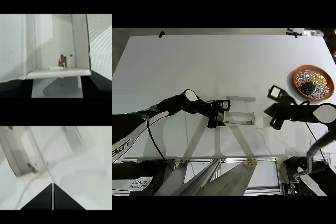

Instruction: Fold the box and place the chain.

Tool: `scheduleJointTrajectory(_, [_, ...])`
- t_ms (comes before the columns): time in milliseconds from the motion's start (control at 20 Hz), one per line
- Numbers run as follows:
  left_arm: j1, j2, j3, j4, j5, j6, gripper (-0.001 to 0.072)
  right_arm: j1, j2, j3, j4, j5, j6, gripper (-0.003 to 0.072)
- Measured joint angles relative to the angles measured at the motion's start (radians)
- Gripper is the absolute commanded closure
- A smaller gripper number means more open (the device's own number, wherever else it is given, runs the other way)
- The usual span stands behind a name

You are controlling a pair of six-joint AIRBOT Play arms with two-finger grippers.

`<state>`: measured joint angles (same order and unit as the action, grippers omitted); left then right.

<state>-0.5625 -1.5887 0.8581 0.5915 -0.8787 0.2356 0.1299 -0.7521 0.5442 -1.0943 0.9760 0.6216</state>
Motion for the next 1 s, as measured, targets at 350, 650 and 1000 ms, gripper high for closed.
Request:
scheduleJointTrajectory(350, [0.0, 0.0, 0.0, 0.0, 0.0, 0.0, 0.0455, -0.191, -0.047, -0.002, -0.166, 0.161, 0.604, 0.068])
scheduleJointTrajectory(650, [0.0, 0.0, 0.0, 0.0, 0.0, 0.0, 0.0455, -0.165, -0.256, -0.002, -0.069, 0.133, 0.687, 0.068])
scheduleJointTrajectory(1000, [0.0, 0.0, 0.0, 0.0, 0.0, 0.0, 0.0455, -0.123, -0.378, -0.002, 0.06, 0.085, 0.642, 0.068])
